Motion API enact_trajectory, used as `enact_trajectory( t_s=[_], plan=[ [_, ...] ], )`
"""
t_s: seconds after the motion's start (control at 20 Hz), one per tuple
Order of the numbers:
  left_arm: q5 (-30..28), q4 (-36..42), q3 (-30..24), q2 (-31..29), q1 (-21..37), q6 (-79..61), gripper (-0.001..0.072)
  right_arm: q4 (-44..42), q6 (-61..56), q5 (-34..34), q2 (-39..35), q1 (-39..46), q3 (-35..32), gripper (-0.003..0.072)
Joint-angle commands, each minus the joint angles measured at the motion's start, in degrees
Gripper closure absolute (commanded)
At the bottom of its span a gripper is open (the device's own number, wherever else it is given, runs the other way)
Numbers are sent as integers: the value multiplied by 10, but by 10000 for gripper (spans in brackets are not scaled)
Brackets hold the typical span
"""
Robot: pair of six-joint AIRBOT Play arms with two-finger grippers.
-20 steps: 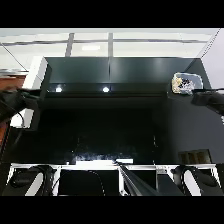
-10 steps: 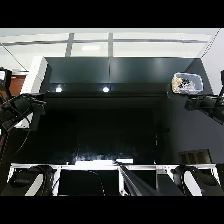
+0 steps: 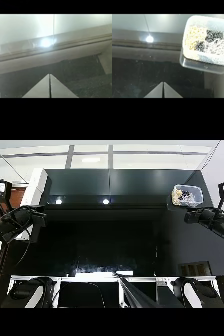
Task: Fold the box and place the chain.
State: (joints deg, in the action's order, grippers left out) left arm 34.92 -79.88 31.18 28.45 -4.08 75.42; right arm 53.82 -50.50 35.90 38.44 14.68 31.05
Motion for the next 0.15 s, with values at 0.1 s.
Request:
enact_trajectory(
  t_s=[0.1],
  plan=[
    [0, 0, 0, 0, 0, 0, 676, 0, 0, 0, 0, -1, 0, 662]
  ],
)
